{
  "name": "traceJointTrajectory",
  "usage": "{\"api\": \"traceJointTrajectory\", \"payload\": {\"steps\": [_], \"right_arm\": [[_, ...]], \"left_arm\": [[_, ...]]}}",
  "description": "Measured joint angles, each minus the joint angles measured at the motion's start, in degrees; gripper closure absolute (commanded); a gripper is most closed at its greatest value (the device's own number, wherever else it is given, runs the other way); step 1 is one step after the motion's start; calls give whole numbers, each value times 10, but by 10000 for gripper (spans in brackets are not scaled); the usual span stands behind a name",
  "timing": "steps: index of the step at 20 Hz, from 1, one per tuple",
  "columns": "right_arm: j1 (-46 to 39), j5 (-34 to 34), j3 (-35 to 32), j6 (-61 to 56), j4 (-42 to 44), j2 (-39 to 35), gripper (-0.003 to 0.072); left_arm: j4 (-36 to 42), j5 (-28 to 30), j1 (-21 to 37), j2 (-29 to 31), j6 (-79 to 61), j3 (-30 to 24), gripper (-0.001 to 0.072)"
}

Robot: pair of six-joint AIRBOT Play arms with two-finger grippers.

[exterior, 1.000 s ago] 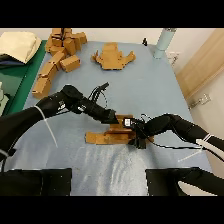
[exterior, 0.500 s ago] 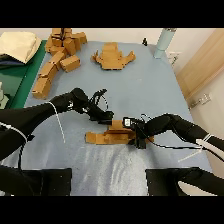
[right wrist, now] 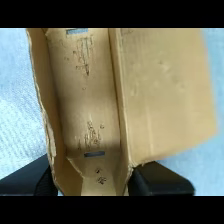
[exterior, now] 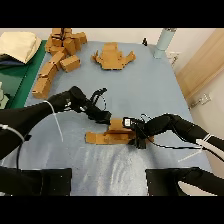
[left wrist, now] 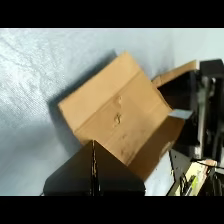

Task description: Fold the box.

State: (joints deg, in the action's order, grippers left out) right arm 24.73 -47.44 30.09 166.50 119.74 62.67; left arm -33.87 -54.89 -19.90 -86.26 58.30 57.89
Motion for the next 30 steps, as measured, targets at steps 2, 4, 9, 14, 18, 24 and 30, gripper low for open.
{"api": "traceJointTrajectory", "payload": {"steps": [2, 4, 9, 14, 18, 24, 30], "right_arm": [[0, 0, 0, 0, 0, 0, 185], [0, 0, 0, 0, 0, 0, 185], [0, 0, 0, 0, 0, 0, 185], [0, 0, 0, 0, 0, 0, 185], [0, 0, 0, 0, 0, 0, 185], [0, 0, 0, 0, 0, 0, 185], [0, 0, 0, 0, 0, 0, 185]], "left_arm": [[1, -9, 18, 40, -28, -14, 701], [2, -13, 34, 93, -62, -36, 701], [3, -14, 34, 230, -182, -114, 699], [-9, -3, -10, 285, -310, -167, -6], [-19, 22, -21, 264, -395, -180, -6], [-22, 60, -25, 194, -495, -184, -6], [-28, 79, -28, 167, -540, -184, 150]]}}
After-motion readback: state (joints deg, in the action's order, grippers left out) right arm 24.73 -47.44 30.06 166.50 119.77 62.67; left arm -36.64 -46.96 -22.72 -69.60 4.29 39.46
